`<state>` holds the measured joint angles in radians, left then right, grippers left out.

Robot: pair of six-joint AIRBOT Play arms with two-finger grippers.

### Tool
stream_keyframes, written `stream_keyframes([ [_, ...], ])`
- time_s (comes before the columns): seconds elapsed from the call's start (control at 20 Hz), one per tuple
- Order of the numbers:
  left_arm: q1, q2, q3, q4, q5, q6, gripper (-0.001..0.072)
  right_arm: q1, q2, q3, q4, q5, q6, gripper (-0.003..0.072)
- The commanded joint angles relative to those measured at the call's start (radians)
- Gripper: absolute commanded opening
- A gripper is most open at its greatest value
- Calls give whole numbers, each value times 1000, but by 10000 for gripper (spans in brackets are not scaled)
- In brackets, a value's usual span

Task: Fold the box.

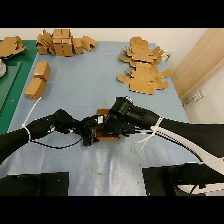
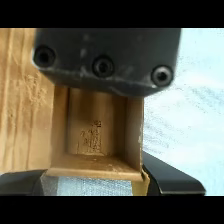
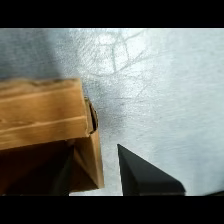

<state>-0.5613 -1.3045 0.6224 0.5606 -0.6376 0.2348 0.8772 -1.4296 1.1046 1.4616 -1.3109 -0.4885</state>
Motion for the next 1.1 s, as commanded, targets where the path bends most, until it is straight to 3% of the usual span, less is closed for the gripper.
stream_keyframes([
  [0.0, 0, -1, 0, 0, 0, 0, 526, 1, -3, 2, -19, -15, 10, 402],
  [0.8, 0, -1, 0, 0, 0, 0, 526, -11, -59, 10, -14, 20, 43, 401],
  [0.85, 0, -1, 0, 0, 0, 0, 525, -11, -59, 12, -27, 20, 43, 374],
  [0.9, 0, -1, 0, 0, 0, 0, 525, -12, -59, 12, -30, 20, 43, 258],
  [0.95, 0, -1, 0, 0, 0, 0, 525, -14, -59, 12, -30, 20, 43, 200],
  [1.05, 0, -1, 0, 0, 0, 0, 526, -18, -59, 12, -31, 27, 35, 200],
])
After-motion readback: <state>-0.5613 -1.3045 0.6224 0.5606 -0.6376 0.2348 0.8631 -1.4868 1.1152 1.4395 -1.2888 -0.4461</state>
